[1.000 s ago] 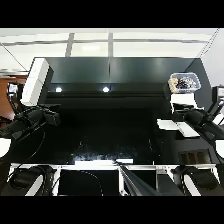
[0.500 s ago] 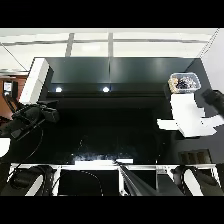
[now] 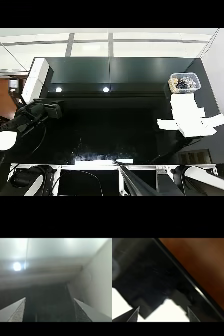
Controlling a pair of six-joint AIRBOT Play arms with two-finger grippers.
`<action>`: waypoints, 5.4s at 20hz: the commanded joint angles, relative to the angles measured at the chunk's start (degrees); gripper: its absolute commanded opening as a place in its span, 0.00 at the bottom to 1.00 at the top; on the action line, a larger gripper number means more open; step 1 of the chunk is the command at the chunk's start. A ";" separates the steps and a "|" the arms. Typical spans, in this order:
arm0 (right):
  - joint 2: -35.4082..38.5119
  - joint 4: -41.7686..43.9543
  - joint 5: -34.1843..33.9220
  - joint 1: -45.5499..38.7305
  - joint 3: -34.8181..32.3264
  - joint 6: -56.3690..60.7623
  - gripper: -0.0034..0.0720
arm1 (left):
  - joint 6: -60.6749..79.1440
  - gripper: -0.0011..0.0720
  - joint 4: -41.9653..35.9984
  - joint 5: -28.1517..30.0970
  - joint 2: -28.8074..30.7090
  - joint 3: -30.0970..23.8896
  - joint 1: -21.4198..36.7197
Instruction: Fold the box and place the chain.
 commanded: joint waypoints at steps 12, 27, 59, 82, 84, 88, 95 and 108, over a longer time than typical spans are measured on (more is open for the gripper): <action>-21.35 8.35 26.10 -3.74 13.51 -28.00 0.68 | -0.17 0.98 -7.13 -5.92 -3.28 0.11 -0.02; -14.01 30.14 34.84 5.92 3.58 -25.92 0.06 | 0.33 0.98 -7.87 -5.95 -3.32 0.07 -0.20; 37.97 49.20 -17.90 62.97 -44.41 -34.95 0.06 | 46.77 0.84 -48.65 -47.63 -61.05 20.90 0.52; 37.97 46.64 -17.88 62.97 -44.41 -29.97 0.06 | 62.03 0.38 -47.25 -48.72 -65.61 26.51 -3.78; 37.97 46.64 -17.86 62.97 -44.41 -29.94 0.06 | 62.03 0.09 -46.42 -48.78 -65.61 26.51 -3.78; 37.99 45.59 -17.40 62.79 -44.37 -29.81 0.27 | 62.40 0.05 -46.21 -49.00 -65.59 26.51 -3.69; 37.99 26.29 -3.96 52.98 -33.14 -29.81 0.70 | 64.78 0.04 -38.38 -48.37 -58.25 26.49 -5.44; 37.97 9.60 -0.72 47.87 -27.34 -29.83 0.69 | 73.42 0.05 -24.20 -18.49 -48.57 24.61 -25.40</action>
